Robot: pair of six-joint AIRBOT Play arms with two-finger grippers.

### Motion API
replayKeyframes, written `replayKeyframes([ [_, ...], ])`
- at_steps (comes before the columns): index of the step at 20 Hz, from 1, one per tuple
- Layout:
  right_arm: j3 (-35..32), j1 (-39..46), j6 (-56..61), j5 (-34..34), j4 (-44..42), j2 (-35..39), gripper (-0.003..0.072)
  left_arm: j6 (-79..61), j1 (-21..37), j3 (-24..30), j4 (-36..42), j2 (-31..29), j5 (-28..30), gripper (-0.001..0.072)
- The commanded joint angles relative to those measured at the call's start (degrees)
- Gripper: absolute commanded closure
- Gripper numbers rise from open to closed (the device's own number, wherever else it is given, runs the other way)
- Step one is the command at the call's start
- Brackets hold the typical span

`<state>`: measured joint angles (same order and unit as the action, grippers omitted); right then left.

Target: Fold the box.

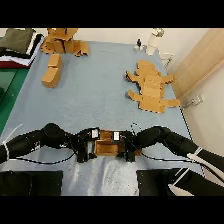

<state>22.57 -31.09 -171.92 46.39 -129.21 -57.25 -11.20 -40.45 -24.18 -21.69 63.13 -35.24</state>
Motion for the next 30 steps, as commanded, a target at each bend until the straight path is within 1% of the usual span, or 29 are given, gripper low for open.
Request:
replayKeyframes([
  [1, 0.0, 0.0, 0.0, 0.0, 0.0, 0.1, 0.0207, -1.4, -1.2, -0.5, 0.1, 1.5, 0.5, -0.0002],
  [11, 0.0, 0.0, 0.0, 0.0, 0.0, 0.1, 0.0207, -1.6, -1.6, -1.2, -0.3, 2.3, 0.7, 0.0000],
  [12, 0.0, 0.0, 0.0, 0.0, 0.0, 0.1, 0.0207, -1.7, -1.7, -1.2, -0.4, 2.3, 1.1, 0.0054],
  [13, 0.0, 0.0, 0.0, 0.0, 0.0, 0.1, 0.0207, -2.0, -1.7, -1.2, -0.4, 2.3, 1.1, 0.0206],
  [14, 0.0, 0.0, 0.0, 0.0, 0.0, 0.1, 0.0207, -2.5, -1.7, -1.2, -0.4, 2.3, 1.1, 0.0260],
  [30, 0.0, 0.0, 0.0, 0.0, 0.0, 0.1, 0.0208, -2.5, -1.7, -1.2, -0.4, 2.2, 1.1, 0.0260],
])
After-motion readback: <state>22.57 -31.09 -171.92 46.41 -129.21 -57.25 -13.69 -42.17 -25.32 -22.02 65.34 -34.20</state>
